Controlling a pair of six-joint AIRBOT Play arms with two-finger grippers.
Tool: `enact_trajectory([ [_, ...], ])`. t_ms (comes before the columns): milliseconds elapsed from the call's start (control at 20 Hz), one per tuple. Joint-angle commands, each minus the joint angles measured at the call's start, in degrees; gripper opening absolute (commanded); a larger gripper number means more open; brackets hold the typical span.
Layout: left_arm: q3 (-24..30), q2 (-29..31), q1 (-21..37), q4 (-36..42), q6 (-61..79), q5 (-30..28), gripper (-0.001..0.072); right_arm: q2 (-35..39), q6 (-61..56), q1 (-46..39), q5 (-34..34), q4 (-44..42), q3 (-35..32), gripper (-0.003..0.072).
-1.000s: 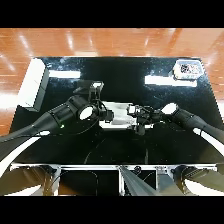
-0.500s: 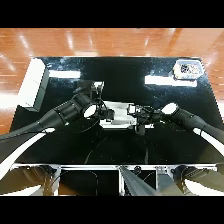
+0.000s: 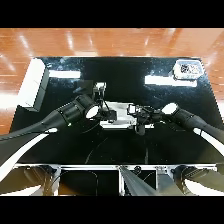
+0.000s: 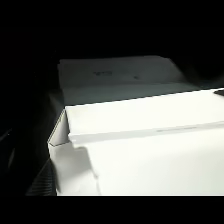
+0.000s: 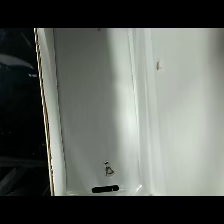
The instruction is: Fold the box and place the chain.
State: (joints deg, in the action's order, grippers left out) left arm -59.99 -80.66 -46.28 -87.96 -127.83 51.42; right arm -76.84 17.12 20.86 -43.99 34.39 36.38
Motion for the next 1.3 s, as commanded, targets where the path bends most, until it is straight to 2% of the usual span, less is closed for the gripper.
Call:
enact_trajectory([
  [0,-0.02,-0.46,-0.28,0.09,0.04,-0.42,0.0593,-0.02,-0.02,-0.02,0.00,-0.04,0.00,0.0481],
  [100,-0.04,-1.07,-0.31,0.13,0.04,-0.85,0.0540,-0.02,-0.04,-0.02,0.09,-0.04,0.00,0.0481],
  [400,-0.68,-3.06,-0.59,-0.04,0.02,-0.79,0.0540,-0.02,-0.07,-0.02,0.09,-0.07,0.00,0.0481],
  [550,-1.81,-4.74,-0.59,-0.48,0.07,-0.24,0.0488,-0.02,-0.07,-0.02,0.09,-0.07,0.00,0.0481],
  [600,-1.97,-4.90,-0.59,-1.07,0.07,-0.11,0.0461,-0.02,-0.07,-0.02,0.11,-0.07,0.00,0.0481],
  [650,-2.10,-4.87,-0.59,-1.62,0.07,0.20,0.0388,-0.04,-0.07,-0.02,0.11,-0.07,0.00,0.0481],
  [700,-2.38,-4.87,-0.59,-2.05,0.11,0.68,0.0346,-0.04,-0.07,-0.02,0.11,-0.07,0.00,0.0481],
  [750,-2.75,-4.87,-0.59,-2.38,0.11,1.16,0.0330,-0.02,-0.07,-0.02,0.11,-0.07,0.00,0.0481],
  [850,-2.99,-4.87,-0.59,-2.97,0.15,1.57,0.0219,-0.02,-0.07,-0.02,0.11,-0.07,0.00,0.0481],
  [1250,-2.99,-5.55,-0.59,-3.08,0.13,2.93,0.0219,-0.04,-0.07,-0.02,0.11,-0.07,0.02,0.0481],
])
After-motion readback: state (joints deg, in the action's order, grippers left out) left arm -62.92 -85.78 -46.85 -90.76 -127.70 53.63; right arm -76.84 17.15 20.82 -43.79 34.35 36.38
